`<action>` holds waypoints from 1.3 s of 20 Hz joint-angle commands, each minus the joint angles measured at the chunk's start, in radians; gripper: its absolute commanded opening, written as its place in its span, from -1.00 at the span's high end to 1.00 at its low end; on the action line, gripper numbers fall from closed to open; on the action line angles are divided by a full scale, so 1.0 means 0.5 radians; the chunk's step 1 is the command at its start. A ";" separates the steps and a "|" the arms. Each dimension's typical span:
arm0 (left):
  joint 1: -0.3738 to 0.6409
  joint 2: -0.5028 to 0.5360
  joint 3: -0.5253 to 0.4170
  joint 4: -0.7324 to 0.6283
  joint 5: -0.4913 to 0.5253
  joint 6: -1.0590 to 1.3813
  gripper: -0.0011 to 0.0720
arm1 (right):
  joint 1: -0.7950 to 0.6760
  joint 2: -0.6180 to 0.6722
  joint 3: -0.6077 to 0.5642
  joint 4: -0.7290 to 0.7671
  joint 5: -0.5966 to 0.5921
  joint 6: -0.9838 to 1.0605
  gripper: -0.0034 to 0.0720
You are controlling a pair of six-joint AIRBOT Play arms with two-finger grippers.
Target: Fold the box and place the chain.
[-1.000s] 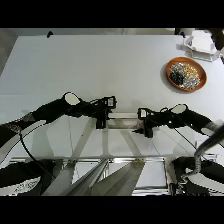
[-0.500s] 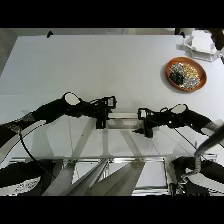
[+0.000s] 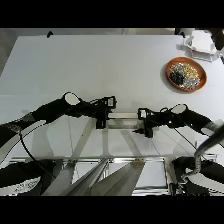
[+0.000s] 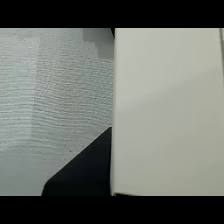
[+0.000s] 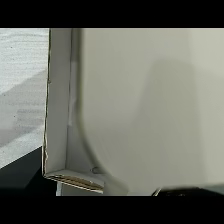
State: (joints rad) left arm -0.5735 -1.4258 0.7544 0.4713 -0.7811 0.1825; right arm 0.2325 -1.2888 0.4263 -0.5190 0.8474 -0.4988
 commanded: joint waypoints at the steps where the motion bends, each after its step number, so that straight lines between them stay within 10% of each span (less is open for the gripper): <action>1: 0.002 0.005 0.000 -0.016 0.014 0.000 0.66 | 0.000 0.002 -0.002 0.001 0.003 0.001 -0.16; 3: 0.005 0.020 0.000 -0.016 0.018 -0.024 -0.43 | 0.000 0.002 -0.002 0.001 0.004 0.001 -0.16; 12: 0.311 0.558 0.000 0.526 -0.321 -0.690 -0.48 | 0.000 0.002 -0.002 0.001 0.003 0.001 -0.16; 15: 0.399 0.848 0.000 0.693 -0.455 -0.991 -0.09 | 0.000 0.002 -0.002 0.001 0.004 0.001 -0.16; 18: 0.344 1.041 -0.001 0.586 -0.745 -1.046 0.97 | 0.000 0.002 -0.002 0.001 0.003 0.001 -0.16; 26: -0.356 0.645 -0.006 0.239 -0.383 -1.015 0.96 | 0.000 0.002 -0.002 0.001 0.003 0.001 -0.16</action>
